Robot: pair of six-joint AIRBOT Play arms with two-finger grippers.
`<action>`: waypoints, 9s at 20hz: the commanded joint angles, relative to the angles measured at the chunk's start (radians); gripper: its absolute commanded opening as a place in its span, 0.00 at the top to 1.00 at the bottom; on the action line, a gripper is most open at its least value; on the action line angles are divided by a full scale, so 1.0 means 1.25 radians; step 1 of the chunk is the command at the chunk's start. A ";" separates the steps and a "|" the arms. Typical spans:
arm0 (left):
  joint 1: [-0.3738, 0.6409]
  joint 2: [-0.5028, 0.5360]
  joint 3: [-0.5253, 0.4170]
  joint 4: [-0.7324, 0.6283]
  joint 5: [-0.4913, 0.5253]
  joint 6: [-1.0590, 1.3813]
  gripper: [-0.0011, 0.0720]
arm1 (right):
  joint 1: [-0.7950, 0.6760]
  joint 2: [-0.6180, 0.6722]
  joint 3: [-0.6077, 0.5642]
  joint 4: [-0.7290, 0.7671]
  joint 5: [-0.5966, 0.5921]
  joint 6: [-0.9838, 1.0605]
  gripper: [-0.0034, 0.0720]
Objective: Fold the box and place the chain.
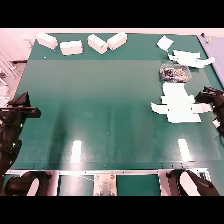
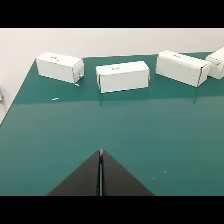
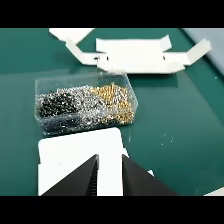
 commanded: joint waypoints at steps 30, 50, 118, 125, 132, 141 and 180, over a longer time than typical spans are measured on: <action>-0.001 0.001 0.000 0.000 0.000 0.000 0.96 | -0.419 -1.079 1.176 -0.656 1.186 0.540 0.38; -0.001 0.001 0.000 0.000 0.000 0.000 0.96 | -0.338 -1.144 1.172 -0.643 1.270 0.502 0.77; -0.001 0.001 0.004 0.002 -0.110 -0.023 0.04 | 0.294 -0.791 0.526 -0.250 0.652 0.549 0.94; -0.001 -0.246 0.145 0.039 -0.323 -0.083 0.26 | 0.294 -0.791 0.526 -0.251 0.650 0.550 0.94; -0.001 -0.820 0.524 0.214 -0.681 -0.285 0.24 | 0.294 -0.791 0.527 -0.252 0.650 0.549 0.94; 0.000 -1.183 0.861 0.222 -0.873 -0.440 0.24 | 0.294 -0.791 0.527 -0.252 0.650 0.543 0.94; -0.153 -1.595 1.435 0.421 -0.994 -0.675 0.27 | 0.294 -0.791 0.527 -0.249 0.677 0.544 0.94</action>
